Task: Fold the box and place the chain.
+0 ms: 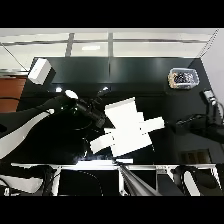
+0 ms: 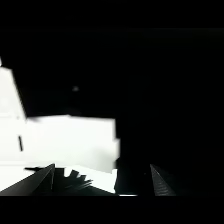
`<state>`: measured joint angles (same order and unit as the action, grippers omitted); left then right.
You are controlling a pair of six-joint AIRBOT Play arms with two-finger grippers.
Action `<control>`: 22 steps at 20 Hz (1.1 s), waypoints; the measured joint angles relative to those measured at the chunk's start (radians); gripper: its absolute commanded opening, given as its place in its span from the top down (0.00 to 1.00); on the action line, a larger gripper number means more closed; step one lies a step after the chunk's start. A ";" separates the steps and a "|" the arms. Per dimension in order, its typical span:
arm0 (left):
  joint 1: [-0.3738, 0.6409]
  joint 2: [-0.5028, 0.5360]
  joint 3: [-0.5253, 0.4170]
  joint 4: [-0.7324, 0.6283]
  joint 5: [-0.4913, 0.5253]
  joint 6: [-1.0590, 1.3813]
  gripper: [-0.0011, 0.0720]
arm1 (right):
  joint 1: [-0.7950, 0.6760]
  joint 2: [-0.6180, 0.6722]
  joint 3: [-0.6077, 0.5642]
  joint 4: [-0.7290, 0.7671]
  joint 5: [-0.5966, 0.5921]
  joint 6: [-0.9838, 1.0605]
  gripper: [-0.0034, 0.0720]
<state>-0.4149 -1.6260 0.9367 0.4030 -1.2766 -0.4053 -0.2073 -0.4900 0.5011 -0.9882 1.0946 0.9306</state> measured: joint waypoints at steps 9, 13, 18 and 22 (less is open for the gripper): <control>-0.132 0.233 -0.089 0.174 0.394 0.209 0.95 | 0.070 -0.008 0.042 -0.074 0.019 -0.200 0.01; -0.151 0.233 -0.108 0.219 0.462 0.341 0.95 | 0.183 -0.011 -0.023 -0.076 -0.034 -0.291 0.01; -0.158 0.217 -0.113 0.243 0.500 0.411 0.95 | 0.361 -0.012 -0.122 -0.047 -0.162 -0.360 0.01; -0.158 0.206 -0.127 0.255 0.507 0.426 0.95 | 0.484 -0.012 -0.189 -0.039 -0.238 -0.409 0.01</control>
